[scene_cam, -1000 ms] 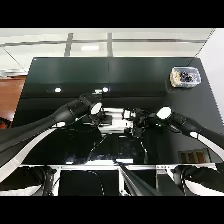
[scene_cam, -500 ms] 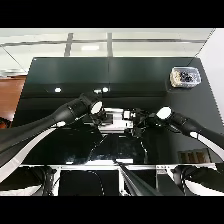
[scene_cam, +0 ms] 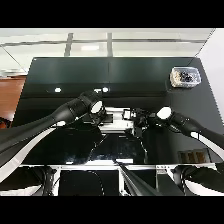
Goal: Fold the box and place the chain.
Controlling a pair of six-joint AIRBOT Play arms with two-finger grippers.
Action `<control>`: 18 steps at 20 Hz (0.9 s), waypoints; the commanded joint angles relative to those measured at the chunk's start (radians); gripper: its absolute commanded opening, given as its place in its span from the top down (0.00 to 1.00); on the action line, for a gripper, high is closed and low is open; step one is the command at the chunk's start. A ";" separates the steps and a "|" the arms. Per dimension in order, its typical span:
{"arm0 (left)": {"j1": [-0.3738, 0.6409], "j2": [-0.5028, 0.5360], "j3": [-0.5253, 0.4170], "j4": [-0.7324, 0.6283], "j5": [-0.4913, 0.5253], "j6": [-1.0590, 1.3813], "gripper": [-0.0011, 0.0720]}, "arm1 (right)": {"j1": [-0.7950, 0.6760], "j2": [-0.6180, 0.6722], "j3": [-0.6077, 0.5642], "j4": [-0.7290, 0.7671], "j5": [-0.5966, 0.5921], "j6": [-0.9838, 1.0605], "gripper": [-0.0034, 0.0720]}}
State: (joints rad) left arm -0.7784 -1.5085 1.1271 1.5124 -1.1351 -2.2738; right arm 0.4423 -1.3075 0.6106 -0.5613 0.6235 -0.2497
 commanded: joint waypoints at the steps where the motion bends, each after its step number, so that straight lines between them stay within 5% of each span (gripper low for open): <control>1: 0.000 0.000 0.000 0.002 0.000 0.000 0.95 | 0.000 0.056 0.001 -0.085 0.002 0.040 0.10; 8: 0.000 0.000 0.000 0.002 0.000 0.000 0.95 | 0.000 0.102 0.001 -0.154 0.026 0.055 0.17; 10: 0.000 0.000 0.000 0.002 -0.001 0.000 0.95 | 0.000 0.102 0.001 -0.154 0.024 0.055 0.42; 12: 0.000 0.000 0.000 0.002 0.000 0.000 0.95 | 0.000 0.102 0.001 -0.154 0.018 0.055 0.43; 13: 0.000 0.000 0.000 0.002 0.000 0.000 0.95 | 0.000 0.102 0.001 -0.154 0.018 0.055 0.59; 15: 0.000 0.000 0.000 0.002 0.000 0.000 0.95 | 0.000 0.102 0.001 -0.154 0.018 0.055 0.56; 17: 0.000 0.000 0.000 0.002 -0.001 0.000 0.95 | 0.000 0.102 0.001 -0.154 0.018 0.065 0.19; 18: 0.000 0.000 0.000 0.002 -0.001 0.000 0.95 | 0.000 0.103 0.001 -0.155 0.019 0.074 0.18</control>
State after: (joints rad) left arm -0.7784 -1.5082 1.1271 1.5131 -1.1366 -2.2745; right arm 0.4431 -1.2060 0.6106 -0.7147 0.6411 -0.1890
